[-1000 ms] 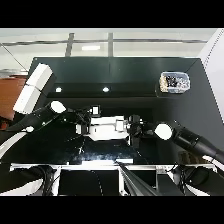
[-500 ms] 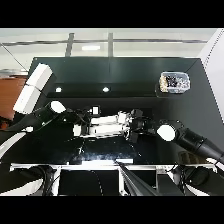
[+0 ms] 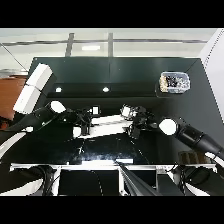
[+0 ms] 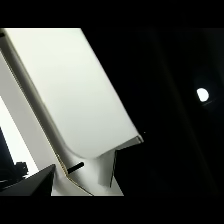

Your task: Fold the box and place the chain.

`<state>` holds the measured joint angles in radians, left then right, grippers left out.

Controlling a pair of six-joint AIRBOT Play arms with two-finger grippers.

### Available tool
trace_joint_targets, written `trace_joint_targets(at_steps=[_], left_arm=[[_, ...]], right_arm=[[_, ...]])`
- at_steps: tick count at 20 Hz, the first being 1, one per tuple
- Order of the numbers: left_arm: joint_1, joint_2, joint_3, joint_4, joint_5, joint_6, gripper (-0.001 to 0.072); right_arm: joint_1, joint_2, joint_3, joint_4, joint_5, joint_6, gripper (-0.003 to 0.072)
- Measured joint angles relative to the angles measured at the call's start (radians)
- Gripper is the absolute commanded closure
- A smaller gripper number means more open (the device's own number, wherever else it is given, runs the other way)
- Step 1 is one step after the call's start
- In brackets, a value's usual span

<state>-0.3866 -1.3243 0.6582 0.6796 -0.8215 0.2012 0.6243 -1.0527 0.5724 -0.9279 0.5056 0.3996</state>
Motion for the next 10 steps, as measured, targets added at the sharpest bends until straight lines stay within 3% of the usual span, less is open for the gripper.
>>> trace_joint_targets(at_steps=[10], left_arm=[[0.000,0.000,0.000,0.000,0.000,0.001,0.0681]], right_arm=[[-0.046,-0.046,0.002,0.244,0.069,-0.308,-0.0013]])
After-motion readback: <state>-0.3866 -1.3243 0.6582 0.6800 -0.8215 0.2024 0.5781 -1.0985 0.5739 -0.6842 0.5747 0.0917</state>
